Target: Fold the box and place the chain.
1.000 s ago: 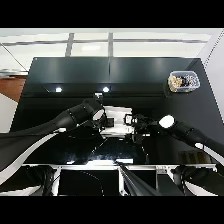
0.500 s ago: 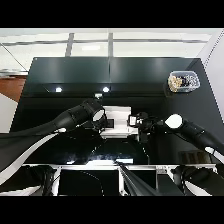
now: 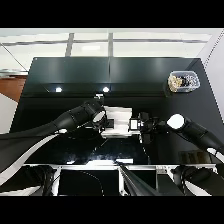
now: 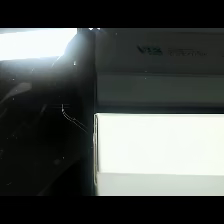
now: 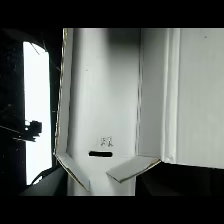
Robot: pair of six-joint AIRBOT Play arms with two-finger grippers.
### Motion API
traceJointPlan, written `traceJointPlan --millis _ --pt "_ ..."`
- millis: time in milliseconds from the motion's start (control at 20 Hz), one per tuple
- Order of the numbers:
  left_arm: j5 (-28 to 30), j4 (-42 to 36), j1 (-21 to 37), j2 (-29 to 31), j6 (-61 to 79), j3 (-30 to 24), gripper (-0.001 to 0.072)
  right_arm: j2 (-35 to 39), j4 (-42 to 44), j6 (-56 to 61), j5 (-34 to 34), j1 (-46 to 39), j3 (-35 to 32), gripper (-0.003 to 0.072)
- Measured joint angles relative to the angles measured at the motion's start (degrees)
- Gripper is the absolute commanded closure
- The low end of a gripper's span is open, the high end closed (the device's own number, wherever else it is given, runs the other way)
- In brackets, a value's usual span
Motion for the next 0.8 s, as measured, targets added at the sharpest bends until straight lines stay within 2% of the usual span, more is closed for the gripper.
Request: traceJointPlan --millis 50,100,150,800 --pt "-0.02 0.02 -0.02 0.0 -0.02 0.0 0.0679 -0.24 0.5 -0.17 0.13 0.0 0.02 0.0334" --pt "0.0 0.04 0.0 0.0 -0.02 0.0 0.0679 -0.33 0.94 -0.39 0.24 0.0 0.02 0.0464" --pt "-0.02 0.04 0.0 0.0 -0.04 0.0 0.0679 -0.42 1.68 -0.42 0.24 0.13 0.02 0.0497" --pt "0.13 -0.07 -0.02 0.0 -0.15 0.0 0.0679 -1.4 9.16 3.28 -5.33 5.01 0.0 0.0497"
